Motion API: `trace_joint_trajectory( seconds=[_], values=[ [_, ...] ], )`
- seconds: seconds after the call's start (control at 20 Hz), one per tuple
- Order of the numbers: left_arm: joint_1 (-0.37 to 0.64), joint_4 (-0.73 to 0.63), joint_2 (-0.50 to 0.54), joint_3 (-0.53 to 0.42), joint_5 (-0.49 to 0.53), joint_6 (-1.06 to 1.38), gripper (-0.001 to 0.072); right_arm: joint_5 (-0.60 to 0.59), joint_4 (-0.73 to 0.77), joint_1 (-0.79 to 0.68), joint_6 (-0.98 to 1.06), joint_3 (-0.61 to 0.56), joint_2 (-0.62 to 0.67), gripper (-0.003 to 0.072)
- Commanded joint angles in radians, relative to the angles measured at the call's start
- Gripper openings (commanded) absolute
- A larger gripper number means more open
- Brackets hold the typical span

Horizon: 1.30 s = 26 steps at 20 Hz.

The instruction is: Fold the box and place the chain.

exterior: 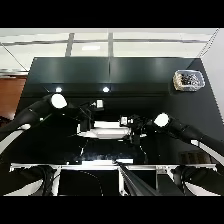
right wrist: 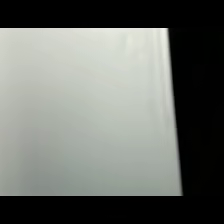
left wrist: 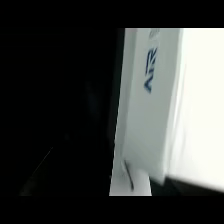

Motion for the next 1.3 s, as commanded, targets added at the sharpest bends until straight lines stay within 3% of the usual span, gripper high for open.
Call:
trace_joint_trajectory(
  seconds=[0.0,0.05,0.1,0.15,0.35,0.45,0.6,0.7,0.95,1.1,1.25],
  values=[
    [0.048,0.215,0.103,0.003,-0.114,-0.256,0.0625,0.001,0.000,0.000,0.000,0.000,-0.001,0.0412],
    [0.080,0.217,0.115,0.003,-0.162,-0.298,0.0557,0.000,0.000,0.000,0.000,0.000,-0.001,0.0411],
    [0.118,0.217,0.121,0.003,-0.212,-0.363,0.0351,0.000,0.000,0.000,0.000,0.000,-0.001,0.0411],
    [0.156,0.217,0.121,0.003,-0.261,-0.418,0.0047,0.000,0.000,0.000,0.000,0.000,-0.001,0.0411],
    [0.290,0.106,0.120,-0.051,-0.393,-0.580,0.0029,0.000,0.000,0.000,0.000,0.000,-0.001,0.0411],
    [0.294,-0.097,0.119,-0.132,-0.411,-0.573,0.0030,0.000,0.000,0.000,0.000,0.000,-0.001,0.0411],
    [0.214,-0.433,0.109,-0.227,-0.383,-0.428,0.0030,0.000,0.000,0.000,0.000,0.000,-0.001,0.0412],
    [0.141,-0.589,0.107,-0.229,-0.272,-0.333,0.0030,0.000,0.000,0.000,0.000,0.000,-0.001,0.0412],
    [-0.005,-0.737,0.105,-0.219,0.266,-0.228,0.0033,0.000,0.000,0.000,0.000,0.000,-0.001,0.0412],
    [-0.003,-0.737,0.093,-0.212,0.386,-0.178,0.0032,0.000,0.000,0.000,0.000,0.000,-0.001,0.0411],
    [-0.005,-0.640,0.057,-0.212,0.381,-0.186,0.0031,0.000,0.000,0.000,0.000,0.000,-0.001,0.0411]
  ],
)
